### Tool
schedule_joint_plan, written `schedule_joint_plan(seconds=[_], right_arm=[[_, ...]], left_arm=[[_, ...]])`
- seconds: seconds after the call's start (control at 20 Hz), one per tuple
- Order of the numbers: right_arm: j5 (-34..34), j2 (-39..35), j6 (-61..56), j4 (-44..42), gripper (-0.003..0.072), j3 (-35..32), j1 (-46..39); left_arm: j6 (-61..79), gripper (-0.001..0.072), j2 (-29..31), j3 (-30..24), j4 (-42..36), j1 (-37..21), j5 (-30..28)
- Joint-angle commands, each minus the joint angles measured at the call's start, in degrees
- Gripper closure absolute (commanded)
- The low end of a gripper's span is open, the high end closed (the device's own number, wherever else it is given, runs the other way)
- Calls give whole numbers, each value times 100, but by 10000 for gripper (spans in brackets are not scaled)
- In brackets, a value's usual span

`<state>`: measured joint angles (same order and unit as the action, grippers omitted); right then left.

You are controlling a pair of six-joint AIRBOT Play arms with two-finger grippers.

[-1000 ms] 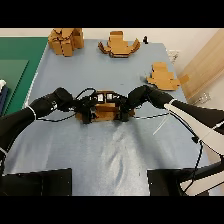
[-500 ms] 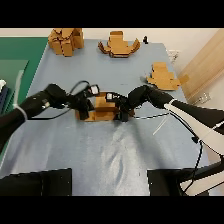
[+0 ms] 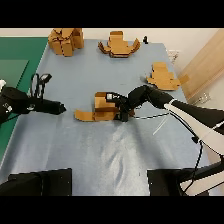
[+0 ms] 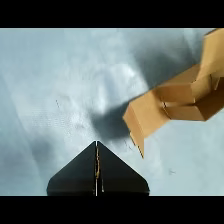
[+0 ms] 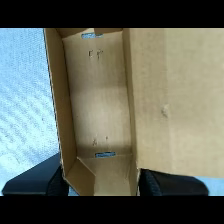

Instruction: Fold the box.

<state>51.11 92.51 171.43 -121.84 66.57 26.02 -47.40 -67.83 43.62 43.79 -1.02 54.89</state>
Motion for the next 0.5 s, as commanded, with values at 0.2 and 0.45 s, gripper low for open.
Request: schedule_joint_plan(seconds=[0.2,0.45], right_arm=[[0,2,0,-13,653,2,7],[0,2,0,-13,653,2,7]], left_arm=[[-94,691,-1091,-179,-1167,890,-271],[1056,690,-1250,-170,-2365,1239,-238]])
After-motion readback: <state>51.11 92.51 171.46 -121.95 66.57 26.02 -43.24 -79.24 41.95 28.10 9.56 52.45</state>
